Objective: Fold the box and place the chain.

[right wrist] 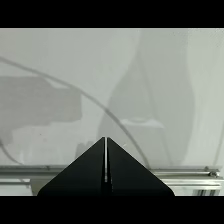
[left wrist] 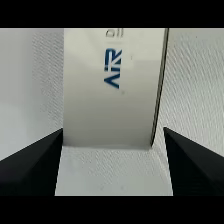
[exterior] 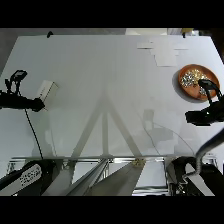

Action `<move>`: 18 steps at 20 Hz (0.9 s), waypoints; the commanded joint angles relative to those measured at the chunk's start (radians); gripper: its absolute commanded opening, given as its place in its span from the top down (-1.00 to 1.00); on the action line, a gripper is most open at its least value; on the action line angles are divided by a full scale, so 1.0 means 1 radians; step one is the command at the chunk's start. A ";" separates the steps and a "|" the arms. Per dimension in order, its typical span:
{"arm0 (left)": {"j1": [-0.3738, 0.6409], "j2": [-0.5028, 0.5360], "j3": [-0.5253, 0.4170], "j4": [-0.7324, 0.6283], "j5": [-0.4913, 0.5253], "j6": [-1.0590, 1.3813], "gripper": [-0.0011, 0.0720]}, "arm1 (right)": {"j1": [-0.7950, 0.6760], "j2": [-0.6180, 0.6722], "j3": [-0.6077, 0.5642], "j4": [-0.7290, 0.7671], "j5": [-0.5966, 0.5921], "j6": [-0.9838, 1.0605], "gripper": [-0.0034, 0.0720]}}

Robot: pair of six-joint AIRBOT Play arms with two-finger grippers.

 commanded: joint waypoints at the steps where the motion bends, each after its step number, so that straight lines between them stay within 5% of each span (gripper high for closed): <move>1: 0.016 0.000 -0.002 0.037 -0.079 -0.037 -0.95 | -0.001 0.001 0.000 0.000 0.000 0.000 0.86; 5: 0.015 0.076 -0.002 0.044 -0.108 -0.037 -0.95 | -0.001 0.001 0.000 0.000 0.000 0.000 0.86; 13: -0.025 0.454 -0.002 0.037 -0.106 -0.036 -0.94 | -0.001 0.001 0.000 0.000 0.000 0.000 0.86; 18: -0.065 0.489 -0.002 0.033 -0.088 -0.036 -0.94 | -0.001 0.001 0.000 0.000 0.000 0.000 0.86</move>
